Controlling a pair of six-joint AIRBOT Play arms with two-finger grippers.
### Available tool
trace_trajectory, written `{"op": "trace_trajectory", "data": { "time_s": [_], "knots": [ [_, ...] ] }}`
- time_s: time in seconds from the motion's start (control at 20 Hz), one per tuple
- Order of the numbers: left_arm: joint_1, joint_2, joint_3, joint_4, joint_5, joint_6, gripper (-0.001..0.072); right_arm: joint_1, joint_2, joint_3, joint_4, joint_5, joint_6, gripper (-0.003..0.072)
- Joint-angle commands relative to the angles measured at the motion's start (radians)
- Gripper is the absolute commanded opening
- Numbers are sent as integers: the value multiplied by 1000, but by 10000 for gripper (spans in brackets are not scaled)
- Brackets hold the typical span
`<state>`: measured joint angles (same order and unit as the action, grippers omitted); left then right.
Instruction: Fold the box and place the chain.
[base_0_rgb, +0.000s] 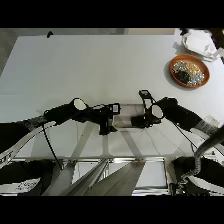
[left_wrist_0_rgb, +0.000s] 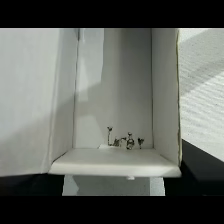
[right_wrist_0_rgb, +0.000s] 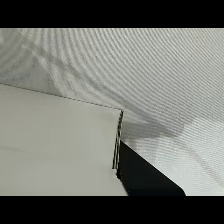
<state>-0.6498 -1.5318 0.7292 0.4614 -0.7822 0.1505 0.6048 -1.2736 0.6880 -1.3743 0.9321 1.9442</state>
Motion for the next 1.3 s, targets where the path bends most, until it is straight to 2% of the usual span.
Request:
{"op": "trace_trajectory", "data": {
  "time_s": [0.0, 0.05, 0.1, 0.15, 0.2, 0.35, 0.4, 0.5, 0.65, 0.7, 0.8, 0.85, 1.0, 1.25],
  "knots": [
    [0, 0, 0, 3, 0, 5, 274, 29, -10, 2, -6, -29, -8, 23],
    [0, 0, 0, 2, 0, 5, 274, 40, -10, 2, -9, -37, -8, 25],
    [0, 0, 0, 2, 0, 5, 274, 51, -10, 2, -13, -42, -7, 92],
    [0, 0, 0, 2, 0, 5, 274, 58, -10, 2, -14, -43, -7, 205],
    [0, 0, 0, 3, 0, 5, 274, 65, -10, 2, -18, -46, -6, 231],
    [0, 0, 0, 3, 0, 5, 274, 69, -13, 2, -26, -61, 26, 222],
    [0, 0, 0, 3, 0, 5, 274, 69, -14, 2, -33, -61, 39, 179],
    [0, 0, 0, 3, 0, 5, 274, 69, -15, 2, -37, -57, 39, 34],
    [0, 0, 0, 3, 0, 5, 274, 69, -14, 2, -37, -58, 39, 25],
    [0, 0, 0, 3, 0, 5, 274, 69, -14, 2, -36, -57, 39, 70],
    [0, 0, 0, 2, 0, 5, 274, 69, -8, 2, -37, -53, 38, 419],
    [0, 0, 0, 3, 0, 5, 274, 69, 1, 2, -41, -50, 38, 456],
    [0, 0, 0, 3, 0, 5, 274, 69, 46, 2, -72, -39, 38, 455],
    [0, 0, 0, 3, 0, 5, 274, 68, 130, 2, -175, 43, 39, 456]
  ]
}}
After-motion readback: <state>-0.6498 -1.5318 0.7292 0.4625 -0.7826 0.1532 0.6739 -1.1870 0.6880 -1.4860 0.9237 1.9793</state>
